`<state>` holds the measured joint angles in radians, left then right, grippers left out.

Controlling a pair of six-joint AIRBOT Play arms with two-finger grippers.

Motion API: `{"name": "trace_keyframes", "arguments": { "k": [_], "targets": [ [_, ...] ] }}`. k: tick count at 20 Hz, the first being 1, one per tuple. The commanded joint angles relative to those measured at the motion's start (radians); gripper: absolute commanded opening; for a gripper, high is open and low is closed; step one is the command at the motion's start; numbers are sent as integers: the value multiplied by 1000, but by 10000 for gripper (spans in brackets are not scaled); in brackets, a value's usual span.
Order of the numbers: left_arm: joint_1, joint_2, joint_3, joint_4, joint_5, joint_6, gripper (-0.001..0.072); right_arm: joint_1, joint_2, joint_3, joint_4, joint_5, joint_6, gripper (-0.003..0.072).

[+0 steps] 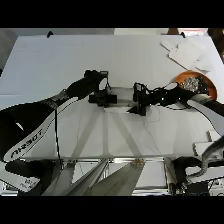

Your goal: Fold the box and place the chain.

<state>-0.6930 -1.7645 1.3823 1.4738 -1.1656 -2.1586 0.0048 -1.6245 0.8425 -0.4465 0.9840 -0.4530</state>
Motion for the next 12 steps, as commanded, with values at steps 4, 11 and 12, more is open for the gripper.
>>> {"name": "trace_keyframes", "arguments": {
  "k": [4, 11, 12],
  "targets": [
    [8, -2, 0, -2, 18, 0, 280, 0, 0, 0, -1, 0, -1, 400],
    [86, 45, 0, -179, -18, 70, 464, 0, 0, 0, -1, 0, -1, 400],
    [97, 61, 0, -185, -23, 94, 464, 0, 0, 0, -1, 0, -1, 400]
  ]
}}
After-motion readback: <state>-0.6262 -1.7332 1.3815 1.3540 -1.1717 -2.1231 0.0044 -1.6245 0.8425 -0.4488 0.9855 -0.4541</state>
